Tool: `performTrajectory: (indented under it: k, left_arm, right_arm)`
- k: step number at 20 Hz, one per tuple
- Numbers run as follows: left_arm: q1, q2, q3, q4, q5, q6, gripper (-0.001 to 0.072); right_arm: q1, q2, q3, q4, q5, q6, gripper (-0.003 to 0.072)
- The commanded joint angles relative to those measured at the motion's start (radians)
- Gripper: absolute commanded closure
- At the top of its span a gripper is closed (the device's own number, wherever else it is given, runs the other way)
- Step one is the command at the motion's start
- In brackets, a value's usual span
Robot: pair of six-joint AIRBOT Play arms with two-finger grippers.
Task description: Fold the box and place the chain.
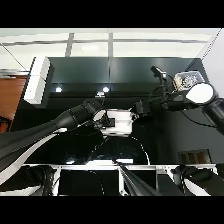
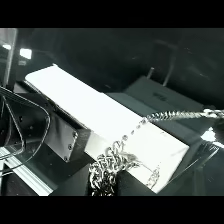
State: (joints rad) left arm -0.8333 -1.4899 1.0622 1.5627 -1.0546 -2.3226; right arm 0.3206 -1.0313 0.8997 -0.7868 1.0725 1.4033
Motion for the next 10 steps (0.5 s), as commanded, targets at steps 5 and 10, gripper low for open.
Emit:
performTrajectory:
  k: [5, 10]
  left_arm:
    - [0.000, 0.000, 0.000, 0.000, 0.000, 0.000, 0.0680]
    - [0.000, 0.000, 0.000, 0.000, 0.000, 0.000, 0.0680]
  right_arm:
    - [-0.072, 0.040, 0.002, 0.025, 0.241, 0.003, 0.0672]
    - [0.069, 0.017, 0.002, 0.113, 0.048, 0.002, 0.0672]
